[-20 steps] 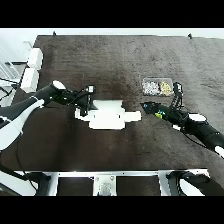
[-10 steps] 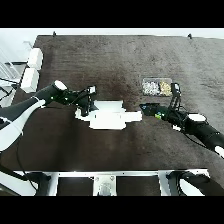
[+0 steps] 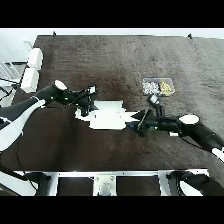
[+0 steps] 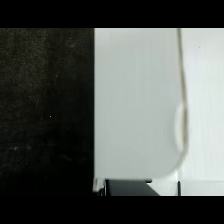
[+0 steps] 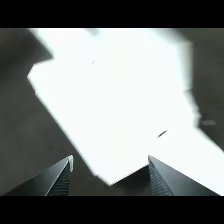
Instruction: Fold the box and place the chain.
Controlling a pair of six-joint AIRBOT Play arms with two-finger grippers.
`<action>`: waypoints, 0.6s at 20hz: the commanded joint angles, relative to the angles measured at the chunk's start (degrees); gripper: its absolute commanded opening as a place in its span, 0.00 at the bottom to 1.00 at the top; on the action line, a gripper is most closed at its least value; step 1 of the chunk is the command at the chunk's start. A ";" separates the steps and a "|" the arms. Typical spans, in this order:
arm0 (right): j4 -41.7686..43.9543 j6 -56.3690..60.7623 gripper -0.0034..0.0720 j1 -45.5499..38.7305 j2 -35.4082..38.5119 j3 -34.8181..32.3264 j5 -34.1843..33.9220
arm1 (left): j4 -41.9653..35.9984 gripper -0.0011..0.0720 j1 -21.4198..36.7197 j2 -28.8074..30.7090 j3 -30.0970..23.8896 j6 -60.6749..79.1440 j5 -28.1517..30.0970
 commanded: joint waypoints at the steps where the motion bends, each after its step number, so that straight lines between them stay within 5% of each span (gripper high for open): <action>1: -9.14 -2.78 0.82 8.85 0.04 0.00 -6.43 | 0.09 0.04 -0.02 -0.04 0.00 0.00 0.13; 3: -14.53 -2.89 0.97 13.90 0.04 0.00 -10.84 | 0.09 0.04 -0.02 -0.04 0.00 0.00 0.13; 12: -18.86 -2.93 0.97 18.71 -0.85 0.07 -19.45 | 0.09 0.04 -0.02 -0.04 0.00 0.02 0.13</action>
